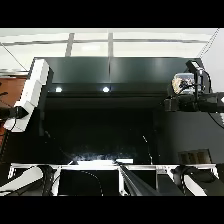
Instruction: Fold the box and place the chain.
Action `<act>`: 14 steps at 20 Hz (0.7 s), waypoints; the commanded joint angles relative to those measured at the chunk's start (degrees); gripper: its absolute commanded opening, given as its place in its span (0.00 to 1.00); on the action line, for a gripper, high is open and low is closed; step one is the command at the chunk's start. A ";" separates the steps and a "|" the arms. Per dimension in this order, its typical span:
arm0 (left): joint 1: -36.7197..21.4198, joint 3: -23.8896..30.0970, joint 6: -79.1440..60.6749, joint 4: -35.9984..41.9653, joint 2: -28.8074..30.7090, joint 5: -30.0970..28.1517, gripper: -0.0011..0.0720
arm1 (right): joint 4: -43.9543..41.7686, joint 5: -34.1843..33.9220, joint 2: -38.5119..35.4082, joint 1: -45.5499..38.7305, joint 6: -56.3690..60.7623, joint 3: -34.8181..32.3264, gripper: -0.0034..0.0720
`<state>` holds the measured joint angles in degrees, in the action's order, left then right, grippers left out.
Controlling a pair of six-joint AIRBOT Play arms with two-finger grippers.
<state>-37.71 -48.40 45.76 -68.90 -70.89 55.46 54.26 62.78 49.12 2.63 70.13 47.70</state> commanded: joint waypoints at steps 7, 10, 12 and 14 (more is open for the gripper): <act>1.29 -0.04 -3.76 3.45 -4.83 -4.33 0.99 | 0.00 -0.11 0.07 -0.02 0.00 0.04 0.06; 1.33 -2.29 -3.26 2.47 -2.62 -1.95 1.00 | 0.00 -0.11 0.07 -0.02 -0.02 0.04 0.06; 1.36 -4.61 -0.07 1.01 0.59 -1.18 0.99 | 0.00 -0.15 0.07 -0.02 -0.04 0.09 0.06; 2.03 -6.80 3.72 1.18 5.42 -1.05 0.99 | -0.02 -0.04 0.00 -0.02 -0.07 0.20 0.06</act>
<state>-36.18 -52.64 45.17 -67.16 -70.00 53.45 54.28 62.67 49.17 2.63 70.11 47.77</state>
